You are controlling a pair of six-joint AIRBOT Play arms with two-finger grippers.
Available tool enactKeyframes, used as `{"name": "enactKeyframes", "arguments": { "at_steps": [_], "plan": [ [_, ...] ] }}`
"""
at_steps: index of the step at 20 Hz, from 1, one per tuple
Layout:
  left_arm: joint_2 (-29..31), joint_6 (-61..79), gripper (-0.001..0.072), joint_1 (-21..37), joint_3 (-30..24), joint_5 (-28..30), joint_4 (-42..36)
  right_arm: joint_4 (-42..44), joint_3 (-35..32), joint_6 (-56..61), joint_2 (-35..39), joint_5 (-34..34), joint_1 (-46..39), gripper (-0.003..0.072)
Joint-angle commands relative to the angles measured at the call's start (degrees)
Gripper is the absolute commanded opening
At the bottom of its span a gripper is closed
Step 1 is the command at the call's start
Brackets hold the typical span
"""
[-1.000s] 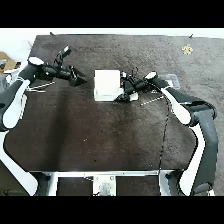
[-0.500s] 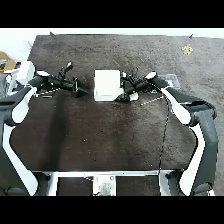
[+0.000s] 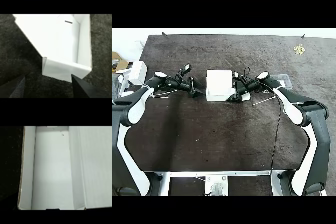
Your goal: Fold the box and place the chain.
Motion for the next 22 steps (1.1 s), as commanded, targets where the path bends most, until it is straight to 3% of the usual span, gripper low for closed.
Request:
{"name": "enactKeyframes", "arguments": {
  "at_steps": [1,5,6,10,11,12,14,15,22],
  "plan": [
    [-0.11,-0.55,0.0607,-0.09,0.17,1.33,0.37,0.0,0.02,0.02,0.02,0.0,0.04,0.0497],
    [-0.35,2.89,0.0581,0.04,0.22,2.01,1.2,0.0,0.02,0.0,0.02,0.0,0.04,0.0497],
    [-0.79,3.13,0.0544,0.02,1.29,2.29,1.33,0.0,0.02,0.02,0.02,0.0,0.04,0.0497],
    [-5.22,-0.31,0.0547,0.02,8.33,-2.93,1.2,0.0,0.02,0.0,0.02,0.0,0.04,0.0497],
    [-5.6,0.02,0.0574,0.02,8.33,-5.25,1.49,0.0,0.02,0.02,0.02,0.0,0.04,0.0497],
    [-5.77,0.9,0.0674,0.04,8.33,-7.89,2.05,0.02,0.02,0.0,0.02,0.0,0.04,0.0497],
    [-5.75,1.79,0.0673,0.04,8.35,-12.57,2.43,0.0,0.02,0.0,0.02,0.0,0.04,0.0497],
    [-5.75,2.45,0.0715,0.02,8.33,-12.92,2.49,0.0,0.02,0.0,0.02,0.0,0.04,0.0497],
    [-5.75,3.15,0.072,0.02,8.33,-11.63,2.47,0.0,0.02,0.02,0.02,0.0,0.04,0.0497]
  ]
}}
